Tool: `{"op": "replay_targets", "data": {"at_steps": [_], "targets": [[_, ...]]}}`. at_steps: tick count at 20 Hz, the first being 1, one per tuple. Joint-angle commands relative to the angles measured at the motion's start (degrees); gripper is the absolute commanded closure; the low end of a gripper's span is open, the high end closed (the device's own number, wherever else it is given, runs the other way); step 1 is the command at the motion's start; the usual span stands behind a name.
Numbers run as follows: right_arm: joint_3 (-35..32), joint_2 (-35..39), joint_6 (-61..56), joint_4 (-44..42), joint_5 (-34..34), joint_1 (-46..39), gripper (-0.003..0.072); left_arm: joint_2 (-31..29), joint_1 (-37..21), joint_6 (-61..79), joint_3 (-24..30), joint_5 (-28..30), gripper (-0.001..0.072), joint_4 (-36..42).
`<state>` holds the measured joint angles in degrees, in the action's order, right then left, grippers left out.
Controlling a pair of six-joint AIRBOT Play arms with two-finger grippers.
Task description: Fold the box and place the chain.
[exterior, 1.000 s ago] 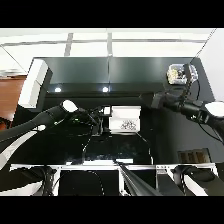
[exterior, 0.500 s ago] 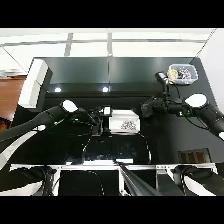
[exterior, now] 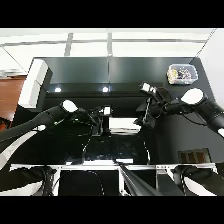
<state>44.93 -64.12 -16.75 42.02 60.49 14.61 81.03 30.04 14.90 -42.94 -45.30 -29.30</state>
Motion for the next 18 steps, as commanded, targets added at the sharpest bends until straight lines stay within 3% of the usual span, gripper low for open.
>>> {"op": "replay_targets", "data": {"at_steps": [1, 8, 9, 10, 12, 13, 14, 18], "targets": [[0.2, -1.1, 2.3, 4.9, -1.0, 3.8, 0.0018, 0.0, 0.0, 0.0, -0.1, 0.0, 0.0249, 0.0], [0.2, -2.2, 2.3, 5.2, -1.7, 5.8, 0.0019, 0.0, 0.0, 0.0, -0.1, 0.0, 0.0249, 0.0], [0.2, -2.2, 2.3, 5.2, -1.8, 5.8, 0.0116, 0.0, 0.0, 0.0, -0.1, 0.0, 0.0249, 0.0], [0.2, -2.2, 2.3, 5.2, -1.6, 5.8, 0.026, 0.0, 0.0, 0.0, -0.1, 0.0, 0.0249, 0.0], [0.2, -2.2, 1.2, 5.0, -1.7, 5.8, 0.0264, 0.0, 0.0, 0.0, -0.1, 0.0, 0.0249, 0.0], [0.3, -2.2, 0.1, 5.0, -1.8, 5.8, 0.0423, 0.0, 0.0, 0.0, -0.1, -0.1, 0.0249, 0.0], [0.3, -2.2, -0.7, 5.0, -1.6, 5.8, 0.0486, 0.0, 0.0, 0.0, -0.1, -0.2, 0.0249, 0.0], [0.3, -2.1, -1.0, 5.0, -0.7, 5.8, 0.0487, 0.0, 0.0, 0.0, -0.1, -0.3, 0.0249, 0.0]]}}
